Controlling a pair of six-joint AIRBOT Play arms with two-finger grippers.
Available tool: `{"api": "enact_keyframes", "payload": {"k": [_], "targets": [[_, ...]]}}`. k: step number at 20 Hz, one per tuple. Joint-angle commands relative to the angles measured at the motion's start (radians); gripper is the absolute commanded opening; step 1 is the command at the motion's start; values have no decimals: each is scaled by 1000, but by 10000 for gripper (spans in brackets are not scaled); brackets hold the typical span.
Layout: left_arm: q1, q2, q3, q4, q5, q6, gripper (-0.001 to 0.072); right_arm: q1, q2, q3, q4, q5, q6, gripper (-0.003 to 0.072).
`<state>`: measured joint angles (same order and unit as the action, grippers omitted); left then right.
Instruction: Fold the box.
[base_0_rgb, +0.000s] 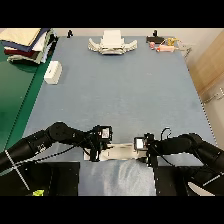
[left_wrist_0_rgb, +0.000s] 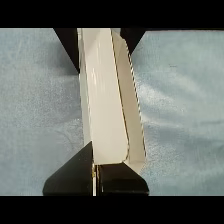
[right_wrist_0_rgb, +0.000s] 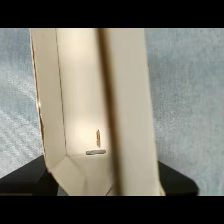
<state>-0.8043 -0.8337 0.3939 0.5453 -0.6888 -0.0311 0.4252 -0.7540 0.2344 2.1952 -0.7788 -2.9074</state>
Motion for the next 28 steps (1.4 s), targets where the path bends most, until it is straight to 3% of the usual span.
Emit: {"api": "enact_keyframes", "payload": {"k": [1,2,4,5,8,10,11,12,13,15,16,17,18,20,22,24,26,28], "targets": [[0,6,0,0,-1,-48,17,0,1,1,0,0,1,510],[0,8,0,0,-1,-48,18,0,1,1,0,0,1,511],[0,9,0,-1,1,-48,332,0,1,1,0,0,1,511],[0,9,0,0,1,-48,363,0,1,1,0,0,1,510],[2,12,0,1,9,-49,364,0,1,1,0,0,1,510],[11,39,6,34,6,-170,386,0,1,1,0,0,1,510],[21,68,10,98,-4,-309,590,0,1,1,0,0,1,511],[34,109,11,183,-27,-479,677,0,1,1,0,0,1,511],[47,153,13,263,-66,-624,677,0,1,1,0,0,1,511],[65,257,15,359,-159,-850,675,0,1,1,0,0,1,511],[64,311,15,383,-202,-947,533,0,1,1,0,0,1,511],[64,357,15,383,-243,-1032,234,0,1,1,0,0,1,510],[63,394,15,378,-279,-1102,15,0,1,1,0,0,1,511],[55,422,14,311,-287,-1328,13,0,1,1,0,0,1,511],[9,380,14,225,-230,-1471,13,0,1,1,0,0,1,510],[-73,287,14,165,-91,-1508,12,0,1,1,0,0,1,511],[-157,159,20,98,125,-1505,13,0,1,1,0,0,1,511],[-174,49,65,75,211,-1503,14,0,1,1,0,0,1,511]]}}
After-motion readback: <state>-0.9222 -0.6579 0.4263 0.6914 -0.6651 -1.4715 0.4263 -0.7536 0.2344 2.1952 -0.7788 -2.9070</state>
